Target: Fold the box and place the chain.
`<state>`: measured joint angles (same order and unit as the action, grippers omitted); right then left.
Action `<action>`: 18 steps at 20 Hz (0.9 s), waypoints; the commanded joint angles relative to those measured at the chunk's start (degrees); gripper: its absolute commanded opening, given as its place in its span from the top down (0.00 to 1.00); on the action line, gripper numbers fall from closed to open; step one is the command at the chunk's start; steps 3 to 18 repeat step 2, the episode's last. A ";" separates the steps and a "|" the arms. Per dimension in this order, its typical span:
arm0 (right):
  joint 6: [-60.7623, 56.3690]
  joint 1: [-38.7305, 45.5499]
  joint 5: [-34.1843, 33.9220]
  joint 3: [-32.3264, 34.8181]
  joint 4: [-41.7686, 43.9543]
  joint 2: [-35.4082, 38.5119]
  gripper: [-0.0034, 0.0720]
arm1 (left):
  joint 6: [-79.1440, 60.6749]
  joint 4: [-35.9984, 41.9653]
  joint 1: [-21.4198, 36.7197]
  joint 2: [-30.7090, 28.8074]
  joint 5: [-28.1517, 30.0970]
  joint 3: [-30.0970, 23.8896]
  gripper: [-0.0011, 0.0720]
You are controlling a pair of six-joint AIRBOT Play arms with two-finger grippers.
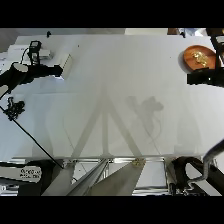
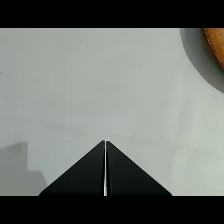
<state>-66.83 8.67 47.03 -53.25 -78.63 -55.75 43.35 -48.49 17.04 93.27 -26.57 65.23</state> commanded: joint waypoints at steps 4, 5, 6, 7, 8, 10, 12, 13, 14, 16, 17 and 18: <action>0.00 0.04 0.00 -0.07 0.00 0.02 0.94 | 0.24 0.02 0.00 -3.04 -0.52 0.02 0.03; 0.00 0.04 0.00 -0.07 0.00 0.02 0.94 | 0.24 0.02 0.00 -3.04 -0.52 0.02 0.03; 0.00 0.04 0.00 -0.07 0.00 0.02 0.94 | 0.24 0.02 0.00 -3.04 -0.52 0.02 0.03; 0.00 0.04 0.00 -0.07 0.00 0.02 0.94 | 0.24 0.02 0.00 -3.04 -0.52 0.02 0.03; 0.00 0.04 0.00 -0.07 0.00 0.02 0.94 | 0.24 0.02 0.00 -3.04 -0.52 0.02 0.03; 0.00 0.04 0.00 -0.07 0.00 0.02 0.94 | 0.24 0.02 0.00 -3.04 -0.52 0.02 0.03; 0.00 0.04 0.00 -0.07 0.00 0.02 0.94 | 0.24 0.02 0.00 -3.04 -0.52 0.02 0.03; 0.00 0.04 0.00 -0.07 0.00 0.02 0.94 | 0.24 0.02 0.00 -3.04 -0.52 0.02 0.03; 0.00 0.04 0.00 -0.07 0.00 0.02 0.94 | 0.24 0.02 0.00 -3.04 -0.52 0.02 0.03; 0.00 0.04 0.00 -0.07 0.00 0.02 0.94 | 0.24 0.02 0.00 -3.04 -0.52 0.02 0.03; 0.00 0.04 0.00 -0.07 0.00 0.02 0.94 | 0.24 0.02 0.00 -3.04 -0.52 0.02 0.03; 0.00 0.04 0.00 -0.07 0.00 0.02 0.94 | 0.24 0.02 0.00 -3.04 -0.52 0.02 0.03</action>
